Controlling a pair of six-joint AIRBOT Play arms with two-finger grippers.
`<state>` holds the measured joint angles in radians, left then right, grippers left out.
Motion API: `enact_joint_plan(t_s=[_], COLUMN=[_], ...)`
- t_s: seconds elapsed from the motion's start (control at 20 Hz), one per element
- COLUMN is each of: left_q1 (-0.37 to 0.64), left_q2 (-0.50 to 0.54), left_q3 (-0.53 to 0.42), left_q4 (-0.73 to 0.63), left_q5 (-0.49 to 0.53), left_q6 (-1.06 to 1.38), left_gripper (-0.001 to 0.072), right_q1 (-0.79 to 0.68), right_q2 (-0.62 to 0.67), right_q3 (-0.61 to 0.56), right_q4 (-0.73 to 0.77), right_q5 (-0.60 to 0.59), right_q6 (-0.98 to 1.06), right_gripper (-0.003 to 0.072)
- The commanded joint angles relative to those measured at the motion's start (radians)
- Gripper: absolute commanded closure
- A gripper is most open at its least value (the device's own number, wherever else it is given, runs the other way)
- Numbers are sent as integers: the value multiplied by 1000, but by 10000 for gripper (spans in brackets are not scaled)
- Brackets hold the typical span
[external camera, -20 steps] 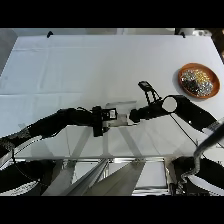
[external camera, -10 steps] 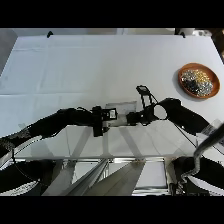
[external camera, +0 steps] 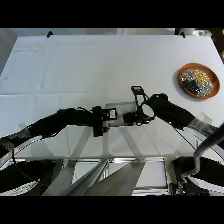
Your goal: Fold the box and place the chain.
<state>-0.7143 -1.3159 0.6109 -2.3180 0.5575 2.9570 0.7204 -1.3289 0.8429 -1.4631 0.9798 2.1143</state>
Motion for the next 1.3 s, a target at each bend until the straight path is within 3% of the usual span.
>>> enact_joint_plan(t_s=[0.0,0.25,0.55,0.9,1.0,1.1,1.25], left_q1=[0,0,0,0,0,0,0], left_q2=[0,0,0,0,0,0,0], left_q3=[0,0,0,0,0,0,0], left_q4=[0,0,0,0,0,0,0], left_q5=[0,1,0,0,0,0,0], left_q6=[0,0,0,0,0,0,0], left_gripper=[568,568,568,568,568,568,568], right_q1=[36,53,53,60,74,90,94], right_q2=[-35,-50,-71,-73,-85,-105,-122], right_q3=[21,52,92,92,92,92,92], right_q4=[-19,-64,-98,-104,-103,-103,-104], right_q5=[24,50,80,95,94,95,104], right_q6=[70,114,151,167,167,174,192], right_gripper=[250,254,313,676,669,519,508])
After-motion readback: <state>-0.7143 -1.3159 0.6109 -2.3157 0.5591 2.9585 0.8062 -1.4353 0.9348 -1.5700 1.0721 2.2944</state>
